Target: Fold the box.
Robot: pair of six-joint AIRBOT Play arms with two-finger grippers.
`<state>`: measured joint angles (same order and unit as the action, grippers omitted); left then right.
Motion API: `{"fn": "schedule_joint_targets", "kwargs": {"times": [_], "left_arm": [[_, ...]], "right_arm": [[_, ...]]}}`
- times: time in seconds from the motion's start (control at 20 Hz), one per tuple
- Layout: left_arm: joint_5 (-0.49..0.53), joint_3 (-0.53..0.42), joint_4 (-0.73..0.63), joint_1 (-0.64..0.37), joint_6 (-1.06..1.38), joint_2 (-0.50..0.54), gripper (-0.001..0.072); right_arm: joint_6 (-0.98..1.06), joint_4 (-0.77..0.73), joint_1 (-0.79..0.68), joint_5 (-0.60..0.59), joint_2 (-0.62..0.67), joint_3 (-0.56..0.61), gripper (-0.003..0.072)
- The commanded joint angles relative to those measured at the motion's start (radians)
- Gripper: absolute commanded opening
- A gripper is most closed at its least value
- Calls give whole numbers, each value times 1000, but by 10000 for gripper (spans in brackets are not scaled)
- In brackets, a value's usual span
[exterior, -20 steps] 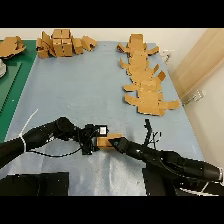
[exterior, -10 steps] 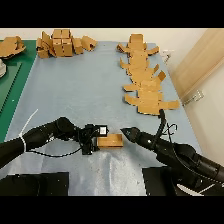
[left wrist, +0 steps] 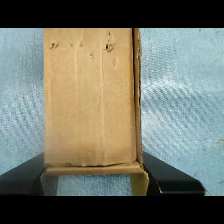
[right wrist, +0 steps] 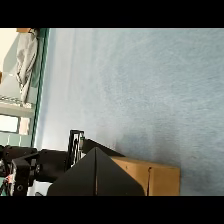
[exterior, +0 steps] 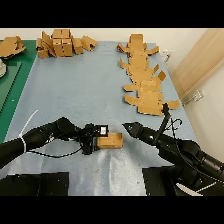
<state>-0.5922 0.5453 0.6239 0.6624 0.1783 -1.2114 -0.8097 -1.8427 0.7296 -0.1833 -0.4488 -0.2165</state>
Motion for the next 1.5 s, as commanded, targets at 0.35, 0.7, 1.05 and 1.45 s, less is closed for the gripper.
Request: {"fn": "schedule_joint_targets", "kwargs": {"times": [0.35, 0.7, 1.05, 1.45], "left_arm": [[84, 5, 63, -14, -226, 16, 512], [71, 126, 170, -237, -452, 91, 512], [288, 330, 170, -562, -541, -18, 513], [239, 826, 170, -818, -789, -460, 512]], "right_arm": [[9, 3, -1, -11, 1, -8, 2], [8, 3, -1, -11, 1, -15, 2], [8, 3, -1, -13, -1, -15, 2], [9, 3, -1, -13, -1, -15, 2]]}}
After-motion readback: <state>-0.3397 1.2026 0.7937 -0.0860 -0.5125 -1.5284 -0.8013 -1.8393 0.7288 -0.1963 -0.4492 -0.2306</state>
